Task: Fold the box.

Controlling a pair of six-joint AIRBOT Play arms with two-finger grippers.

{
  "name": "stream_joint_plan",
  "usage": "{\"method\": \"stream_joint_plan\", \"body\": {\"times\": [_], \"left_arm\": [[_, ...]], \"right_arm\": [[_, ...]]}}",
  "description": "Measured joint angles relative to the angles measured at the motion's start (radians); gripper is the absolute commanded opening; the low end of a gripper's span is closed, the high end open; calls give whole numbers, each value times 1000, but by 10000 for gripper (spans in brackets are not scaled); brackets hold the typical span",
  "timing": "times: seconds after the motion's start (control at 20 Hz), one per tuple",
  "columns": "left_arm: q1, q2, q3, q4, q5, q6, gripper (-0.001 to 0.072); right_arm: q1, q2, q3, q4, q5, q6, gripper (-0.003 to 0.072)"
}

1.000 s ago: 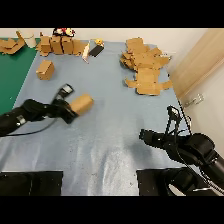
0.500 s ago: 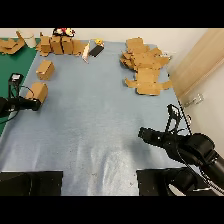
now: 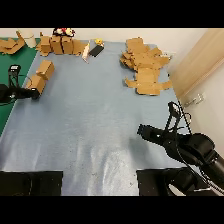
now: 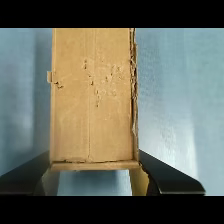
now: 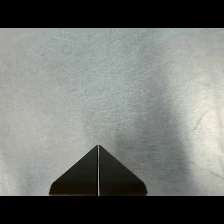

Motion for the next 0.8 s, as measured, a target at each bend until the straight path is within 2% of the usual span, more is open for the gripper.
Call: {"method": "stream_joint_plan", "body": {"times": [0.35, 0.8], "left_arm": [[-76, -174, 204, -2, -18, -11, 476], [-99, -272, 338, -3, 6, -61, 477]], "right_arm": [[0, 0, 0, -12, 10, 0, 3], [0, 0, 0, -13, 11, 0, 3]]}}
